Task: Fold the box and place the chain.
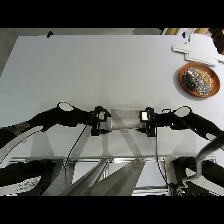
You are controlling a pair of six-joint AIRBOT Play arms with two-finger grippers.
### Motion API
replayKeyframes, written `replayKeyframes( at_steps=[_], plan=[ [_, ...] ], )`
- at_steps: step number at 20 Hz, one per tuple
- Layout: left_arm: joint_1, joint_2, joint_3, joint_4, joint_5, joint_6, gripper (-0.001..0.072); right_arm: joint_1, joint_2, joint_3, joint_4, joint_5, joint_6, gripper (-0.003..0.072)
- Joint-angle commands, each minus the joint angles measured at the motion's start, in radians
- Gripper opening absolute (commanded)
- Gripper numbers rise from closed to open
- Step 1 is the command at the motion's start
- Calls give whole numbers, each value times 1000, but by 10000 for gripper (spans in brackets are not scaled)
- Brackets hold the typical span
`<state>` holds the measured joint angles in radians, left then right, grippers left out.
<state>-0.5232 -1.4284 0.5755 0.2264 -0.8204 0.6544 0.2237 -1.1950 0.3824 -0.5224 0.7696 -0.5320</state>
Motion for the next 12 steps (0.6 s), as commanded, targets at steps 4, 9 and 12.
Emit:
replayKeyframes(
  at_steps=[4, 9, 12],
  plan=[
    [12, -6, -1, -15, -28, 0, 707, 0, 0, 0, 0, 0, 0, 322],
    [4, -14, 2, -60, -2, -5, 706, 0, 0, 0, 0, 0, 0, 322],
    [-23, -15, 5, -31, 24, -14, 700, 1, 0, 0, 0, 0, 0, 322]
  ],
)
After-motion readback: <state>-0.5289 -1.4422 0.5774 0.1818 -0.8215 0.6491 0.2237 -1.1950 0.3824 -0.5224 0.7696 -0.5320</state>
